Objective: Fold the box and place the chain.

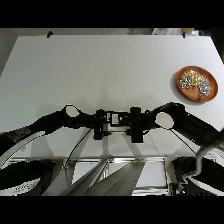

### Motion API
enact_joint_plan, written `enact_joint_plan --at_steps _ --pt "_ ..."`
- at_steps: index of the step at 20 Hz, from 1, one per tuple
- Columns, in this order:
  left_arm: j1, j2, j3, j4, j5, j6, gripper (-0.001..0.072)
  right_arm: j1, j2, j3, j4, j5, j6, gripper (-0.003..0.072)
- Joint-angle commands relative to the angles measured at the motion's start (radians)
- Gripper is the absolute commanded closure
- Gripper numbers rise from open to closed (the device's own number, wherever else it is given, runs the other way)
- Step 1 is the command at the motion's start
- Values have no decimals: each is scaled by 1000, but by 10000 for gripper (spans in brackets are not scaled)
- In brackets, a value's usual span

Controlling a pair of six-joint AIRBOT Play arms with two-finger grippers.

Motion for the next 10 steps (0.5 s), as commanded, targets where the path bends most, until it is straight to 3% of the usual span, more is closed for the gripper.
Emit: enact_joint_plan --at_steps 1,2,3,10 --pt "0 0 0 0 3 -1 505 0 13 0 11 7 21 487" --pt "0 0 0 0 3 -1 505 0 12 0 12 7 32 604" --pt "0 0 0 0 3 -1 505 0 11 0 13 5 54 670" --pt "0 0 0 0 3 -1 505 1 -40 0 58 -4 61 670"
